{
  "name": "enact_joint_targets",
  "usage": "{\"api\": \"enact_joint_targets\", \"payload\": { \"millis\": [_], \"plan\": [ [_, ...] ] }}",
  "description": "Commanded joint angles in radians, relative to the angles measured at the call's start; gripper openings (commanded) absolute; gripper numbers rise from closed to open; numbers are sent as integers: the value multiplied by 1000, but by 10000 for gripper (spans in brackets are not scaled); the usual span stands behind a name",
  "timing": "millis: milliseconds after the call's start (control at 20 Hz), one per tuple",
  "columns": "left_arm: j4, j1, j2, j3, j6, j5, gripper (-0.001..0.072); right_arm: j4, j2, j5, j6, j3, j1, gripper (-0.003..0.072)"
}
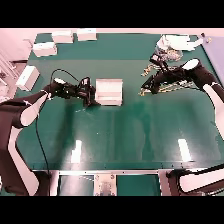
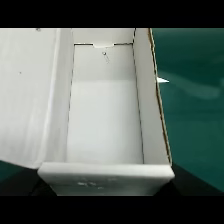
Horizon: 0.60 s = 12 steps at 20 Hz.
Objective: Fold the box and place the chain.
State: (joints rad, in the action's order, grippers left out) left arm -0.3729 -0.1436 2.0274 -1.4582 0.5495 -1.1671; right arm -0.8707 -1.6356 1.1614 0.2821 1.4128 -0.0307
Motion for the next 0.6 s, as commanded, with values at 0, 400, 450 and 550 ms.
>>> {"api": "enact_joint_targets", "payload": {
  "millis": [0, 400, 450, 550],
  "plan": [
    [0, 1, 0, 0, 0, -1, 484, 3, 68, 19, 49, -1, 29, 10],
    [0, 1, 0, 0, 0, -1, 484, 8, 377, -44, 247, 7, 185, 10],
    [0, 1, 0, 0, 0, -1, 484, 7, 413, -94, 266, 7, 220, 10],
    [0, 1, 0, 0, 0, -1, 485, 8, 460, -207, 269, 7, 303, 11]
  ]
}}
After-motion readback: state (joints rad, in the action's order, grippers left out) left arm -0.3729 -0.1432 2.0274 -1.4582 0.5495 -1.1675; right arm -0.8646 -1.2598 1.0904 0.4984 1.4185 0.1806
